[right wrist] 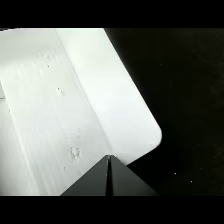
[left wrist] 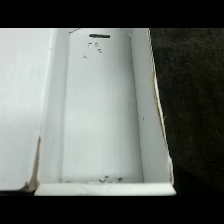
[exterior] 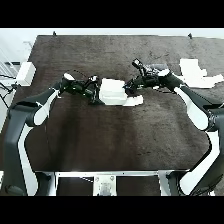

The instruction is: Fold the box and place the chain.

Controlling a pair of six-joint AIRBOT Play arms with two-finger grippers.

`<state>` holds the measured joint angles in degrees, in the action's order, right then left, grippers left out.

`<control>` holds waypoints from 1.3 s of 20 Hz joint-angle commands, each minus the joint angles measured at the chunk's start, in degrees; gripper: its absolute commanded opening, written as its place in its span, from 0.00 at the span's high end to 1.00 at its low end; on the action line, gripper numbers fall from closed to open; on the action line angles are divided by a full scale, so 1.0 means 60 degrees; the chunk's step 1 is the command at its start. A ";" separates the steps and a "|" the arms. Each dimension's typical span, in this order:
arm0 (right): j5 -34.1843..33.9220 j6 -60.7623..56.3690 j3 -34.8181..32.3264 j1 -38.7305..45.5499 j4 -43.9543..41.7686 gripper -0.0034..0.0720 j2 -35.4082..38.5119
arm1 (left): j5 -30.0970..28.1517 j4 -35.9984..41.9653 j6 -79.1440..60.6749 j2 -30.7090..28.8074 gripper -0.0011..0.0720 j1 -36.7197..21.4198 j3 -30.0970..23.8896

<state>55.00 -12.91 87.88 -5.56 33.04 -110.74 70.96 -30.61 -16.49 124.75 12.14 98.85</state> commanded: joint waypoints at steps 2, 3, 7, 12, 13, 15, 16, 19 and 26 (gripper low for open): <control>0.0346 0.0007 0.0062 0.0007 0.0044 0.95 0.0616 | -0.0007 -0.0007 -0.0007 -0.0007 0.36 -0.0007 0.0004; 0.0361 0.0004 0.0058 0.0007 0.0127 0.95 0.0933 | -0.0004 -0.0007 -0.0007 -0.0007 0.36 -0.0007 0.0004; 0.0994 -0.0095 -0.0237 0.0007 0.1501 0.95 0.2481 | -0.0004 -0.0004 -0.0007 -0.0007 0.36 -0.0007 0.0004; 0.0980 0.0015 -0.1344 0.0004 0.4044 0.02 0.3231 | 0.0000 -0.0004 -0.0007 -0.0007 0.36 -0.0007 0.0004; 0.0980 0.0160 -0.1545 -0.0011 0.4109 0.02 0.3151 | -0.0004 -0.0004 -0.0007 -0.0007 0.36 -0.0007 0.0004; 0.0984 0.0892 -0.1836 -0.0015 0.4065 0.02 0.2911 | -0.0007 -0.0004 -0.0007 -0.0007 0.36 -0.0007 0.0004; 0.0984 0.1129 -0.1894 -0.0022 0.4065 0.03 0.2732 | -0.0004 -0.0004 -0.0007 -0.0007 0.36 -0.0007 0.0004; 0.0849 0.1698 -0.1891 -0.0069 0.3377 0.03 0.2244 | -0.0004 -0.0004 -0.0004 -0.0007 0.36 -0.0007 0.0004; 0.0452 0.2361 -0.1883 -0.0561 0.2994 0.25 0.1770 | -0.0007 0.0000 -0.0007 -0.0007 0.36 -0.0007 0.0004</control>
